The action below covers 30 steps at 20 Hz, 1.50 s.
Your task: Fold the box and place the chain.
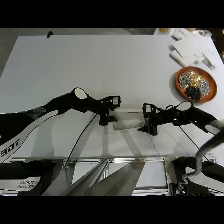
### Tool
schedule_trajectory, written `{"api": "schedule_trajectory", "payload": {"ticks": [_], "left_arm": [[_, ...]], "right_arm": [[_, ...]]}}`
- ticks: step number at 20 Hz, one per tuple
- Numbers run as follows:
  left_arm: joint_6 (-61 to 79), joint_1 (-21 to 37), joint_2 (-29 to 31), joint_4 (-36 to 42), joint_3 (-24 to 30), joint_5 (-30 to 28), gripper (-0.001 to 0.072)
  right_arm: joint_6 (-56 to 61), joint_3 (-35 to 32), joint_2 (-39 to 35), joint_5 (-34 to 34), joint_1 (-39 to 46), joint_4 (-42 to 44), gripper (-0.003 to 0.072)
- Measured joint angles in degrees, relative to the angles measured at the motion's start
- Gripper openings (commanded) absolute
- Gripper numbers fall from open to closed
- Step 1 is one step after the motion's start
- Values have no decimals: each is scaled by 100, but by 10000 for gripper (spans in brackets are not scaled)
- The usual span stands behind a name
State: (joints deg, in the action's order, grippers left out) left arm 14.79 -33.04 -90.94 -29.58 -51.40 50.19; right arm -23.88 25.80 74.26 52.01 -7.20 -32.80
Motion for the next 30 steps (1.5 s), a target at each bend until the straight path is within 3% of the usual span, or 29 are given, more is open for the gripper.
{"api": "schedule_trajectory", "payload": {"ticks": [5,8,11,15,18,22,27,30], "left_arm": [[-883,236,664,-966,-9,358,479],[-1759,372,1141,-1840,-4,542,359],[-2374,391,1665,-2446,-4,608,5],[-2865,59,2240,-2669,-4,706,2],[-3108,-503,2308,-2415,-4,595,3],[-3329,-1067,1888,-1438,-4,-461,6],[-3635,-1172,1102,271,-4,-2186,6],[-3805,-1172,750,846,-4,-2627,6]], "right_arm": [[28,0,2,-17,2,26,413],[42,0,2,-33,4,39,413],[44,0,2,-48,4,46,413],[31,0,2,-46,4,37,413],[28,0,2,-44,4,31,413],[24,0,2,-42,4,26,413],[24,0,2,-39,4,26,413],[22,0,2,-39,4,24,413]]}}
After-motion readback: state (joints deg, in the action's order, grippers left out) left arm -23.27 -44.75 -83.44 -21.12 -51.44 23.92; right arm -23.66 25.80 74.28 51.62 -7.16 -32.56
